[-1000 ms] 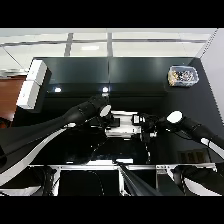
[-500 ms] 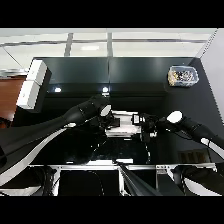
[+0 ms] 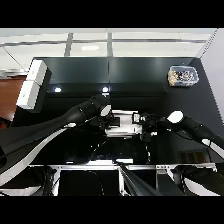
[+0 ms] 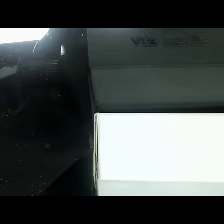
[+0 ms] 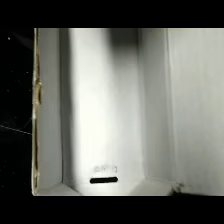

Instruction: Fold the box and place the chain.

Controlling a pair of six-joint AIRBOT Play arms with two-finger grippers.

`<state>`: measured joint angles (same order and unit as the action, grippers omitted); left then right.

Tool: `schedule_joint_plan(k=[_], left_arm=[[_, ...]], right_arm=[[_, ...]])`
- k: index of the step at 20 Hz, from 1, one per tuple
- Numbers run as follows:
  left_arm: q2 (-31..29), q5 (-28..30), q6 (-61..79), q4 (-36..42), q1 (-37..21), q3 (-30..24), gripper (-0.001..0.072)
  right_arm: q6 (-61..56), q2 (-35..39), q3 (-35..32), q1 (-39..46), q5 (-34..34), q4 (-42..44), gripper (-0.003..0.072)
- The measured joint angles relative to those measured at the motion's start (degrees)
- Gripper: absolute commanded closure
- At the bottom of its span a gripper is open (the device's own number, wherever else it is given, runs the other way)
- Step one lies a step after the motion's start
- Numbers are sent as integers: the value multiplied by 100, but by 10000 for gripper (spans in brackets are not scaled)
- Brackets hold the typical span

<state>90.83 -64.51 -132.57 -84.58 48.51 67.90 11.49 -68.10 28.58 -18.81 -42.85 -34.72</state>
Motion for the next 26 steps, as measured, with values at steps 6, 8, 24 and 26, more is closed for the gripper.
schedule_joint_plan(k=[6, 8, 24, 26], left_arm=[[0, -39, 17, 0, 0, 0, 682], [0, -46, 17, 0, 0, 0, 682], [0, -114, 9, 0, 0, 0, 681], [0, -127, 9, -2, 0, 0, 680]], right_arm=[[-546, 588, 44, 20, -393, -636, 12], [-601, 721, 46, 20, -463, -754, 13], [-551, 756, 46, 7, -334, -837, 496], [-542, 680, 46, -46, -313, -603, 496]])
